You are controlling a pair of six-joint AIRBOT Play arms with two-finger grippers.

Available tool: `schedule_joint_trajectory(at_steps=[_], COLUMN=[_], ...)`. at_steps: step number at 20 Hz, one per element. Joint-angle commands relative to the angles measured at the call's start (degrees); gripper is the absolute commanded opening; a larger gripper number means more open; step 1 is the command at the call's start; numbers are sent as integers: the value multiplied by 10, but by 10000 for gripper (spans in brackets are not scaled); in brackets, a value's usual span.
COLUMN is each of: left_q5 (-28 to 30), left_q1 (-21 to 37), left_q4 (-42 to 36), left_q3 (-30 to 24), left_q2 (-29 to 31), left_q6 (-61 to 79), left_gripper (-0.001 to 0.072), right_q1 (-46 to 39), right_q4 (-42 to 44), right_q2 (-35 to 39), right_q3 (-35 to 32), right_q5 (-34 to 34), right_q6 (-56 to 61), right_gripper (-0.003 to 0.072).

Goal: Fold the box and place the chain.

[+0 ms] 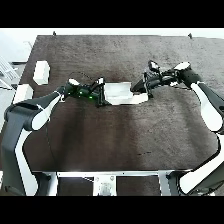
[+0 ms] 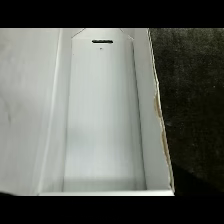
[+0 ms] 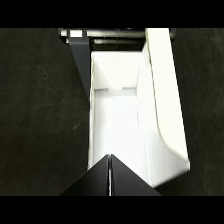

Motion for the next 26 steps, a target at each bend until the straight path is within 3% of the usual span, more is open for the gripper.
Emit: schedule_joint_trajectory(at_steps=[1,4,12,19,26], left_q5=[-3,-4,-4,-4,-4], left_q1=[0,0,0,0,0], left_q4=[0,0,0,0,0], left_q3=[0,0,0,0,0], left_q2=[0,0,0,0,0], left_q6=[0,0,0,0,0], left_gripper=[335,335,335,335,335], right_q1=[24,28,41,45,45], right_q4=[7,10,97,68,-7], right_q2=[0,0,-19,-67,-69], right_q3=[0,0,-1,-1,0], right_q5=[-34,-48,-227,-233,-232], right_q6=[1,1,1,34,71], right_gripper=[14,14,13,12,12])
